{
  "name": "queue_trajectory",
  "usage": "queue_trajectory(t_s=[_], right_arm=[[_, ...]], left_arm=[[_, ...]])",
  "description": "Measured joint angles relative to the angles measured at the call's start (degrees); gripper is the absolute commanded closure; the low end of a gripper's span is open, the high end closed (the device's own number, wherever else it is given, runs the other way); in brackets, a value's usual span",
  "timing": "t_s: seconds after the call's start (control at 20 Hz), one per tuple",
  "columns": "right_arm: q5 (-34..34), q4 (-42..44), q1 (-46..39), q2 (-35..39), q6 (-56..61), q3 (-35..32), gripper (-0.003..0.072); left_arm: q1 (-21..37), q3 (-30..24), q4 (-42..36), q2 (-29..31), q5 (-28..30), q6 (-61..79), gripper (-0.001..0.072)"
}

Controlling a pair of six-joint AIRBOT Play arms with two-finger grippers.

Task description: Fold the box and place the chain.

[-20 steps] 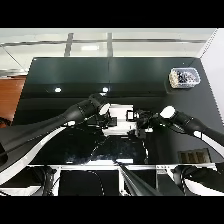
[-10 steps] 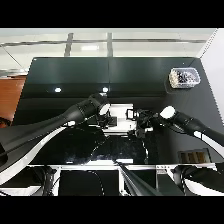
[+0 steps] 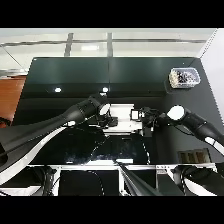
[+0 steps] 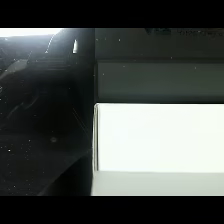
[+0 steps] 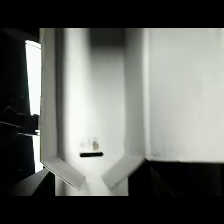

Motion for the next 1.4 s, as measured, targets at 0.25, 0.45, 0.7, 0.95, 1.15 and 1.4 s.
queue_trajectory(t_s=[0.25, 0.45, 0.7, 0.95, 1.15, 1.4], right_arm=[[0.74, -0.98, -2.36, 1.92, 0.15, 0.0, -0.0021], [0.81, -1.14, -1.95, 2.05, -0.7, 0.0, -0.002], [0.72, -0.94, -1.53, 0.81, -2.32, 0.0, 0.0319], [0.74, 0.76, -1.42, -1.18, -2.8, 0.0, 0.0558], [0.44, 4.09, -0.44, -2.49, -2.91, 0.0, 0.0558], [-1.73, 6.67, 1.95, -3.21, -3.08, 0.0, 0.0558]], left_arm=[[0.0, 0.0, -0.04, 0.0, 0.26, -0.02, 0.068], [0.0, 0.0, -0.09, 0.0, 0.44, -0.04, 0.068], [0.0, 0.0, -0.09, 0.0, 0.59, -0.04, 0.068], [0.0, 0.0, -0.07, 0.0, 0.61, -0.04, 0.068], [0.0, 0.0, -0.02, 0.0, 0.5, -0.2, 0.068], [0.0, 0.0, 0.0, 0.0, 0.48, -0.17, 0.068]])
